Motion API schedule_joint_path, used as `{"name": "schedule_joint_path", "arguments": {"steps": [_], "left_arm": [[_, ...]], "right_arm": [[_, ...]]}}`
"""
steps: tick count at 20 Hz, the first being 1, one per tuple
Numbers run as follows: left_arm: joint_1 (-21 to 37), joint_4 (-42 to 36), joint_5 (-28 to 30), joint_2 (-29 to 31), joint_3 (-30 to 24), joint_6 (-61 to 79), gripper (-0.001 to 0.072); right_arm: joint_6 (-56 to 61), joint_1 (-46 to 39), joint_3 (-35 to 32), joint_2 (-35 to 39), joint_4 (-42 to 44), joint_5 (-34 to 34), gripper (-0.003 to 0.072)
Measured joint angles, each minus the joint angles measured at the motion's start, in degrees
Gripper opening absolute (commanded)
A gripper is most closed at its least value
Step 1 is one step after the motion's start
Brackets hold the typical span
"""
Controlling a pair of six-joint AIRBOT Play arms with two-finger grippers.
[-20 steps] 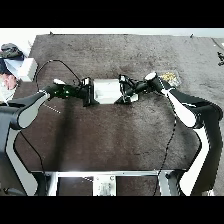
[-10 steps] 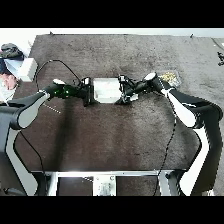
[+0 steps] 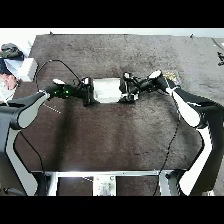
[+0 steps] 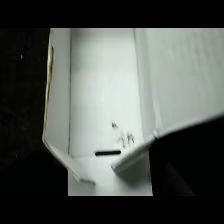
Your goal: Fold the box and place the chain.
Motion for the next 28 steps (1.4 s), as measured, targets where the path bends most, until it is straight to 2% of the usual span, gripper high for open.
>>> {"name": "schedule_joint_path", "arguments": {"steps": [7,8,9,10,11,18,28], "left_arm": [[0.0,0.1,-0.1,0.0,0.0,0.0,0.0417],[0.0,0.1,-0.1,0.0,0.0,0.0,0.0417],[0.0,0.1,-0.1,0.0,0.0,0.0,0.0417],[0.0,0.1,-0.1,0.0,0.0,0.0,0.0417],[0.0,0.1,-0.1,0.0,0.0,0.0,0.0417],[0.0,0.1,-0.1,0.0,0.0,0.0,0.0417],[0.0,0.1,-0.1,0.0,0.0,0.0,0.0417]], "right_arm": [[2.9,-3.1,0.0,4.2,-4.6,1.1,0.0703],[3.5,-3.5,0.0,5.1,-4.5,1.2,0.0529],[4.6,-3.6,0.0,6.1,-4.0,1.4,0.0239],[6.0,-3.7,0.0,6.9,-3.0,1.8,0.0092],[7.2,-3.6,0.0,7.5,-1.9,2.3,0.0032],[11.1,-1.3,0.0,8.8,6.8,4.4,0.003],[9.4,1.8,0.0,6.9,10.1,-8.8,0.0031]]}}
